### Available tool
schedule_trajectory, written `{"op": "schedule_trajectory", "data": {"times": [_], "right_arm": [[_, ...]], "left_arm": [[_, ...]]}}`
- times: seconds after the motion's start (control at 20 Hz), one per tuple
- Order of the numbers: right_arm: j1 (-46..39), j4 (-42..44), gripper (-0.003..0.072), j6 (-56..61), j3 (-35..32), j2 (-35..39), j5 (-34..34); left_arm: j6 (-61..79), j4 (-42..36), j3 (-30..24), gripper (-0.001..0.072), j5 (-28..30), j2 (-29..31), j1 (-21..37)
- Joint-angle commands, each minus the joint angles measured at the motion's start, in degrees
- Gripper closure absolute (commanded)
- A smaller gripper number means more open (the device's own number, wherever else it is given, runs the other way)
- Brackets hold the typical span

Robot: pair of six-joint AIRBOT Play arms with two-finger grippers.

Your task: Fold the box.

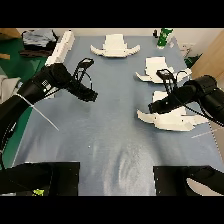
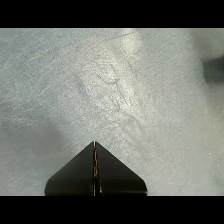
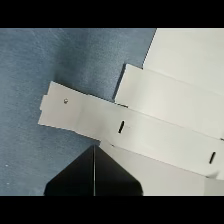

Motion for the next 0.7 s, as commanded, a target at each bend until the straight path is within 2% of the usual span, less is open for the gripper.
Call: {"op": "schedule_trajectory", "data": {"times": [0.0, 0.3, 0.35, 0.4, 0.45, 0.55, 0.65], "right_arm": [[0.0, 0.3, 0.0683, 0.0, 0.0, 0.0, 2.1], [0.0, 4.0, 0.0683, 1.8, 0.1, 0.0, 1.0], [-0.1, 2.4, 0.0633, 5.8, 0.4, 0.0, 0.5], [-0.3, -1.4, 0.0384, 10.0, 1.7, 0.0, -1.0], [-1.0, -5.9, 0.0199, 12.3, 3.5, 0.0, -3.2], [-5.0, -16.2, 0.0199, 13.9, 7.9, -0.1, -10.3], [-13.0, -23.4, 0.0210, 13.9, 11.4, -0.2, -17.3]], "left_arm": [[0.0, 0.0, 0.0, 0.0694, 0.0, 0.0, 0.0], [0.0, -0.9, 0.0, 0.0695, 0.8, 0.0, -0.1], [0.0, -0.9, 0.0, 0.0695, 1.7, 0.0, -0.1], [0.0, -1.1, 0.0, 0.0695, 2.2, 0.0, -0.1], [0.0, -1.9, 0.0, 0.0694, 2.5, 0.0, -0.1], [0.0, -3.5, 0.0, 0.0694, 2.4, 0.0, 0.0], [0.0, -5.4, 0.0, 0.0694, 2.5, 0.0, 0.0]]}}
